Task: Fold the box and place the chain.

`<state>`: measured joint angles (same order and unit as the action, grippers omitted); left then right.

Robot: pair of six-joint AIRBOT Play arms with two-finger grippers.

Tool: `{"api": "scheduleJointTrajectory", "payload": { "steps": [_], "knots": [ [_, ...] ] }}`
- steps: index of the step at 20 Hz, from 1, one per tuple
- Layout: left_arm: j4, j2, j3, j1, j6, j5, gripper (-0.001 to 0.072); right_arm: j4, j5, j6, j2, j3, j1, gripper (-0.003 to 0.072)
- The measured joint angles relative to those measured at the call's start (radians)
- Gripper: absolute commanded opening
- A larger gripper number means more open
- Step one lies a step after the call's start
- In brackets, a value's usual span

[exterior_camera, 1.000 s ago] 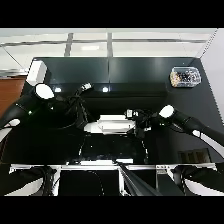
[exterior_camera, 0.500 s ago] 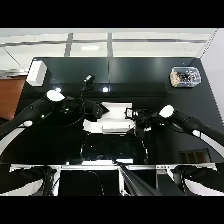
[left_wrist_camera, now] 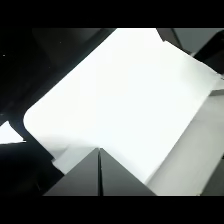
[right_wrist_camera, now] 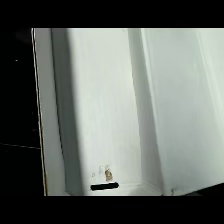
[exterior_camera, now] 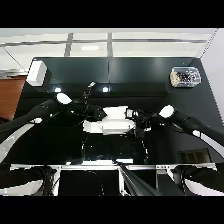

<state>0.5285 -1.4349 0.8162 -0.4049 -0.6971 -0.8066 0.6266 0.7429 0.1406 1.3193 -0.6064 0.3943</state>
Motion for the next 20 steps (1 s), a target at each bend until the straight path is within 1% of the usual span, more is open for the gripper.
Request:
{"api": "scheduleJointTrajectory", "payload": {
  "steps": [3,6,8,9,10,11,12,13,15,17,20],
  "knots": [
    [0.027,0.083,0.011,0.064,-0.006,-0.054,0.0021,-0.001,-0.001,-0.001,0.000,0.000,0.000,0.0177],
    [0.047,0.221,0.003,0.136,-0.006,-0.077,0.0025,-0.001,-0.002,-0.001,0.000,0.000,0.000,0.0178],
    [0.031,0.311,-0.036,0.163,0.048,-0.108,0.0025,-0.001,-0.003,-0.001,0.000,0.000,0.000,0.0178],
    [0.022,0.338,-0.064,0.167,0.092,-0.129,0.0026,-0.001,-0.003,-0.001,0.000,0.000,0.000,0.0178],
    [0.014,0.358,-0.097,0.167,0.153,-0.153,0.0044,-0.001,-0.003,-0.001,0.000,0.000,0.000,0.0178],
    [0.008,0.369,-0.130,0.163,0.226,-0.172,0.0271,-0.001,-0.004,-0.001,0.000,0.000,0.000,0.0178],
    [0.009,0.376,-0.164,0.157,0.312,-0.179,0.0695,-0.001,-0.004,-0.001,0.000,0.000,0.000,0.0178],
    [0.002,0.378,-0.192,0.149,0.412,-0.180,0.0711,-0.001,-0.004,-0.001,0.000,0.000,0.000,0.0177],
    [0.005,0.376,-0.230,0.126,0.602,-0.161,0.0710,-0.001,-0.004,-0.001,0.000,0.000,0.000,0.0177],
    [0.035,0.365,-0.250,0.094,0.745,-0.109,0.0708,-0.001,-0.004,-0.001,0.000,0.000,0.000,0.0178],
    [0.121,0.340,-0.261,0.048,0.842,-0.009,0.0694,-0.001,-0.004,-0.001,0.000,0.000,0.000,0.0178]
  ]
}}
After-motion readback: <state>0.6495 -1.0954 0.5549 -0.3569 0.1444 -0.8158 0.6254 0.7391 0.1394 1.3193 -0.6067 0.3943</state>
